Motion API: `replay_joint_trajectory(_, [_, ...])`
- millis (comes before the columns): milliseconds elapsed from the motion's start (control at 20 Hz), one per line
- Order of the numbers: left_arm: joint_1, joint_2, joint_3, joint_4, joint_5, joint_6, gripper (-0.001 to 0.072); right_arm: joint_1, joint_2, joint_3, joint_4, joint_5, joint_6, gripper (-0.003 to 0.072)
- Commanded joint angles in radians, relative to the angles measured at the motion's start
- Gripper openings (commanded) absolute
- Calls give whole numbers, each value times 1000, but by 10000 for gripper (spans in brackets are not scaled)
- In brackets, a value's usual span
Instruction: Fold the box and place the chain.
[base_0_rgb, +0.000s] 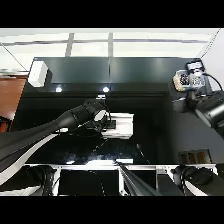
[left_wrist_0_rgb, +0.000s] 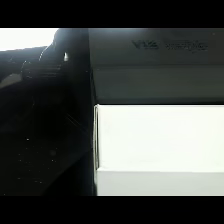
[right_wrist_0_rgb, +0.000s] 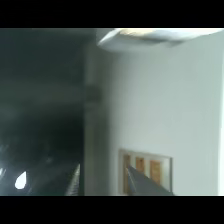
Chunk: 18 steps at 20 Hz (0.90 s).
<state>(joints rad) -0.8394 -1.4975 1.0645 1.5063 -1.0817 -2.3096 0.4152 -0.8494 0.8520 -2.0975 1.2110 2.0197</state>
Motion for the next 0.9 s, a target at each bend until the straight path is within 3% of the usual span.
replay_joint_trajectory(0, [0,0,0,1,8,2,31,-287,-39,-56,-9,-333,-36,679])
replay_joint_trajectory(50, [0,0,0,1,7,2,31,-359,-79,-54,36,-428,-39,720])
replay_joint_trajectory(200, [0,0,0,1,5,2,30,-495,-243,35,182,-563,-39,720])
replay_joint_trajectory(350, [0,0,0,0,5,2,30,-575,-494,316,401,-451,-109,720])
replay_joint_trajectory(600, [0,0,0,0,5,2,31,-648,-877,772,605,-122,-143,720])
replay_joint_trajectory(650, [0,0,-1,1,7,2,31,-652,-921,816,605,-97,-143,720])
replay_joint_trajectory(700, [0,-1,-1,1,6,2,31,-654,-958,846,602,-88,-143,656])
replay_joint_trajectory(850, [0,0,-1,1,5,2,31,-668,-1011,856,605,-125,-139,656])
